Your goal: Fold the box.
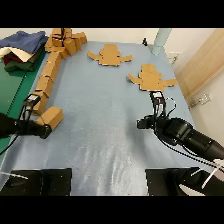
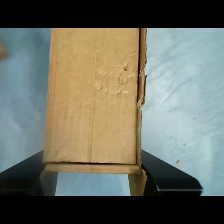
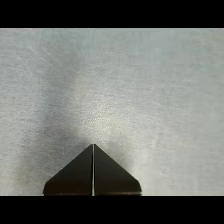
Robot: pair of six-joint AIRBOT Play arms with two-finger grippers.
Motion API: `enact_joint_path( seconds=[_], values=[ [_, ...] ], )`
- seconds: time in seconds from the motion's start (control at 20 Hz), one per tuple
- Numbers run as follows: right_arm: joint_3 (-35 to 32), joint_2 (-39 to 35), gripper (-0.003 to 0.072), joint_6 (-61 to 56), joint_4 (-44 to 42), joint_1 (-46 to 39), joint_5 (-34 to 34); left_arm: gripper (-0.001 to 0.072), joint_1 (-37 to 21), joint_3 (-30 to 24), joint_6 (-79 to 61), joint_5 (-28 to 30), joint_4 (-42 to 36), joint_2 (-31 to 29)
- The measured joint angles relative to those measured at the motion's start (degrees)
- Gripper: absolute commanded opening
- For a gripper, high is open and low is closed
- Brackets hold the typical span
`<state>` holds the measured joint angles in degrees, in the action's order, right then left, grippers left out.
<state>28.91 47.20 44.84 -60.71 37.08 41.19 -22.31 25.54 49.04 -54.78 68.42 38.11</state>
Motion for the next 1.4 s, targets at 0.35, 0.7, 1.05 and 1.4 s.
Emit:
enact_joint_path(
  seconds=[0.35,0.7,1.05,1.4],
  values=[
    [0.0,0.0,0.0005,0.0,1.4,0.0,-0.2,0.035,-10.5,-2.6,1.0,-3.4,3.0,-3.4],
    [0.0,0.0,0.0005,0.0,1.6,0.0,-0.2,0.035,-15.9,-2.8,0.2,3.9,3.8,-3.8],
    [0.0,0.0,0.0005,-0.1,1.6,0.0,-0.2,0.035,-16.5,-2.8,-1.4,8.3,3.6,0.9],
    [0.0,0.0,0.0006,0.0,1.6,0.0,-0.2,0.035,-16.5,-2.8,-2.0,11.6,1.8,2.9]
  ],
)
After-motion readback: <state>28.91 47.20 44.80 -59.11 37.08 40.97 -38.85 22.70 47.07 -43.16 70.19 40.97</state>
